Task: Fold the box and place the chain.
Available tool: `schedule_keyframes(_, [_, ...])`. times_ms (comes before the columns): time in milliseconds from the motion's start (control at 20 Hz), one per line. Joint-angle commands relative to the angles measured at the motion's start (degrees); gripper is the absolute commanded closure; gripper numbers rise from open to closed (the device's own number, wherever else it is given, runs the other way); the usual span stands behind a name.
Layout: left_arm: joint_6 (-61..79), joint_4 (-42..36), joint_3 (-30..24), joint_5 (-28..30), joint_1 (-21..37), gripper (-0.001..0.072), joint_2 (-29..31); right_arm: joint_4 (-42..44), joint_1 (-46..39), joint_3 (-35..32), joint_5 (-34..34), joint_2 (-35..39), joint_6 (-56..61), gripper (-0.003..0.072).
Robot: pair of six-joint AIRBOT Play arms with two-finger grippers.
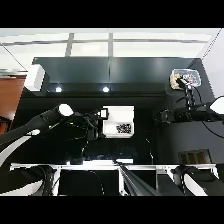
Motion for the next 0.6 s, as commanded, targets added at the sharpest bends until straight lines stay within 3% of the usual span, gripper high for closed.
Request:
schedule_keyframes(0, [0.3, 0.5, 0.2, -0.6, -0.3, 0.0094, -0.2, -0.1, 0.0, 0.0, 0.2, 0.0, 0.0, 0.0303])
schedule_keyframes(50, [1.1, 1.0, 0.2, -1.5, -0.3, 0.0231, -0.2, -0.1, 0.0, 0.0, 0.1, 0.0, 0.0, 0.0303])
schedule_keyframes(150, [3.3, 0.9, 0.2, -2.5, -0.3, 0.0336, -0.2, -0.1, 0.0, 0.0, -0.3, 0.0, -0.1, 0.0303])
schedule_keyframes(300, [3.3, 1.1, 0.2, -1.3, -0.2, 0.0355, -0.2, -1.2, 0.0, 0.0, -0.3, 0.0, 0.0, 0.0302])
schedule_keyframes(450, [3.3, 1.1, 0.2, -0.9, -0.2, 0.0355, -0.2, 7.1, 0.7, 0.0, -6.3, -0.3, 3.1, 0.0300])
schedule_keyframes(550, [3.3, 1.1, 0.2, -0.9, -0.2, 0.0355, -0.2, 6.4, 5.5, 0.0, -13.1, -1.2, 0.9, -0.0034])
